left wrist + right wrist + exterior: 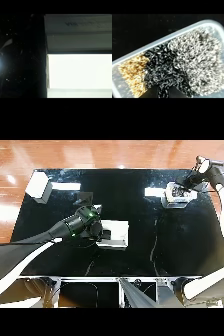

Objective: Fold the box and place the chain.

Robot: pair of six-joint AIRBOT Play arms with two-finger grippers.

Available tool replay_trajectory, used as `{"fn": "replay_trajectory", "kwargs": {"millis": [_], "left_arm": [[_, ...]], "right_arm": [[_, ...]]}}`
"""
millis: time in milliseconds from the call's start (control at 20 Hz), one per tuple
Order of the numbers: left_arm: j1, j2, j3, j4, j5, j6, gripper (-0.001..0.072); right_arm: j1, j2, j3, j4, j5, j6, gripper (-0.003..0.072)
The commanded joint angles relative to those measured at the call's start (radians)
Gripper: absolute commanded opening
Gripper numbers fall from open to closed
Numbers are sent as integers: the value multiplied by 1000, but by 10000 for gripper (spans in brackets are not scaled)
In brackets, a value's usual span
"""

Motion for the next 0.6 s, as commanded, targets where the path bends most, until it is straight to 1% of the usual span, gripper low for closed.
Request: {"fn": "replay_trajectory", "kwargs": {"millis": [0, 200, 550], "left_arm": [[1, 0, 0, 0, -2, 1, 19], [1, 0, 0, 0, 0, 1, 19], [1, 0, 0, -7, 0, 2, 19]], "right_arm": [[0, 66, 6, -2, 11, -33, 27], [0, 158, 35, -2, 20, -59, 27], [2, 302, 265, 11, 88, -93, 27]]}}
